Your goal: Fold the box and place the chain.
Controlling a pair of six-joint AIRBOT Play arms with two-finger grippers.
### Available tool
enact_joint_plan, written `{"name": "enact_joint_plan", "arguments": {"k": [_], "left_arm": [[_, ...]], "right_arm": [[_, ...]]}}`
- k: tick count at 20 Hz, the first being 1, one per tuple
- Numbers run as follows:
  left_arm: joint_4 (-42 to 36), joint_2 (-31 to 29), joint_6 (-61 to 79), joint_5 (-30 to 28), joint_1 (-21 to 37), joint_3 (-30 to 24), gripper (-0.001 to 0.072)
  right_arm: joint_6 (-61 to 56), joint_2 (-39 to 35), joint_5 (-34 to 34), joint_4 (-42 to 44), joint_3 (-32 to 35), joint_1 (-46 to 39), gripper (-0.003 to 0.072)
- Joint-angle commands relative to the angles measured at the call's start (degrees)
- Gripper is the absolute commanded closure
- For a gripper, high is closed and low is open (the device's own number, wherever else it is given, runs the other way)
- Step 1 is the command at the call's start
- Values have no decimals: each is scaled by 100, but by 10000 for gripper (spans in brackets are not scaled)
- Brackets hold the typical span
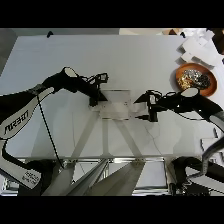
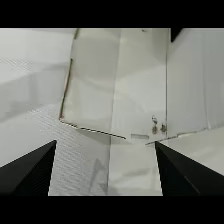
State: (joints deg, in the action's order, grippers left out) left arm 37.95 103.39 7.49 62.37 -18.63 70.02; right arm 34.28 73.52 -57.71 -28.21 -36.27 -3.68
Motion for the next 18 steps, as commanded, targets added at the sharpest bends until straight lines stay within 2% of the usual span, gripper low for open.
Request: {"name": "enact_joint_plan", "arguments": {"k": [1, 6, 9, 12, 18], "left_arm": [[0, 0, 2, 0, -4, -2, 696], [0, 0, 2, 0, -2, -2, 696], [0, 0, 2, 0, -2, -2, 696], [0, 0, 0, 0, -4, -2, 696], [0, 0, 0, 0, -2, -2, 696]], "right_arm": [[-234, 118, 592, 452, 264, 4, -9], [-234, 118, 940, 699, 614, 37, -12], [-236, 118, 1165, 863, 656, 358, -12], [-234, 118, 1604, 1801, 839, 597, -12], [-225, 118, 1808, 1589, 953, 623, -12]]}}
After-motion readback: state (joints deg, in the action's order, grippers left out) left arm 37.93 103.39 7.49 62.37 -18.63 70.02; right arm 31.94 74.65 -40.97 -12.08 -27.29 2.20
